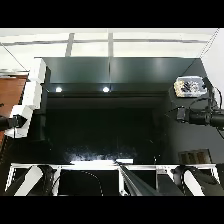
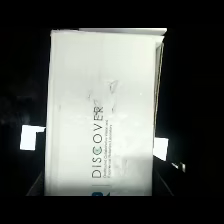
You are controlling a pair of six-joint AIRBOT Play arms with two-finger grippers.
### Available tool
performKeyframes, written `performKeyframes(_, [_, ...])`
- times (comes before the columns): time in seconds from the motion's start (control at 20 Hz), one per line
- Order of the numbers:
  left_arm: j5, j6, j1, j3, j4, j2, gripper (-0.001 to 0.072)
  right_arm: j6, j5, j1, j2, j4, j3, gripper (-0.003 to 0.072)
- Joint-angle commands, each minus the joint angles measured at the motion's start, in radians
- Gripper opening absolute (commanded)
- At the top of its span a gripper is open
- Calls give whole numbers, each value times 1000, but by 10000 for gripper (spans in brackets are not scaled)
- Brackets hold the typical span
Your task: Fold the box and place the chain.
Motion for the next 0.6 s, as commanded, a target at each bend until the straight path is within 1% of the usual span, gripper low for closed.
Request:
performKeyframes(0.0, [61, 55, -45, 1, -57, -49, 332, 23, -1, -1, 0, 0, 1, 12])
performKeyframes(0.15, [169, 55, -108, 1, -54, -65, 333, 42, 1, -1, 0, 0, 1, 12])
performKeyframes(0.25, [235, 55, -126, 2, -55, -84, 333, 45, 6, -1, 0, 1, 1, 12])
performKeyframes(0.4, [230, 55, -126, 9, -61, -141, 334, 45, 6, -1, 0, 0, 1, 12])
performKeyframes(0.45, [230, 55, -132, 9, -62, -155, 360, 45, 6, -1, 0, 0, 1, 11])
performKeyframes(0.5, [232, 55, -137, 9, -62, -162, 417, 47, 6, -1, 0, 0, 1, 11])
performKeyframes(0.55, [237, 55, -142, 9, -62, -162, 514, 47, 7, -1, 0, 0, 1, 12])
